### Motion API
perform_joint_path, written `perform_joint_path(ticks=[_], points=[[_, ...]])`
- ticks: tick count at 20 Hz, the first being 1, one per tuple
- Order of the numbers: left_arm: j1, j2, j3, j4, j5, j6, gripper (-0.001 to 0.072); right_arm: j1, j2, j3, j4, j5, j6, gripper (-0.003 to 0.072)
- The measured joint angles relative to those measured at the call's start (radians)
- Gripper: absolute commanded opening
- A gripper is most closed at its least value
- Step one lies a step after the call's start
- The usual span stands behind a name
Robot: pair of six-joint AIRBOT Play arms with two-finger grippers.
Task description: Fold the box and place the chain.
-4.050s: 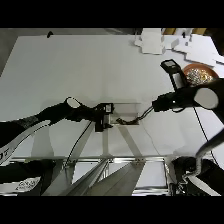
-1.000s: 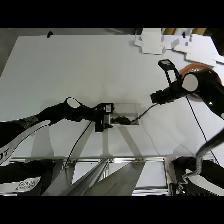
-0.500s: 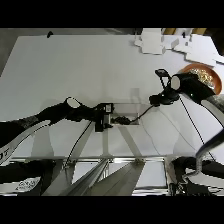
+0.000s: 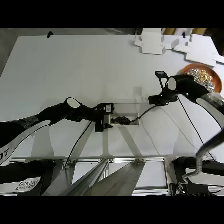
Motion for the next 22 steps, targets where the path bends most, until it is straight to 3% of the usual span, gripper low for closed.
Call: perform_joint_path(ticks=[5, 13, 18, 22], points=[[0.0, 0.0, 0.0, 0.0, 0.0, 0.0, 0.0152, 0.0, 0.097, -0.001, 0.003, 0.041, -0.029, 0.0017], [0.0, 0.0, 0.0, 0.0, 0.0, 0.0, 0.0152, 0.008, 0.432, -0.001, 0.052, 0.226, -0.076, 0.0017], [0.0, 0.0, 0.0, 0.0, 0.0, 0.0, 0.0152, 0.111, 0.615, -0.001, 0.154, 0.282, -0.094, 0.0017], [0.0, 0.0, 0.0, 0.0, 0.0, 0.0, 0.0152, 0.229, 0.672, -0.002, 0.243, 0.256, -0.093, 0.0017]])
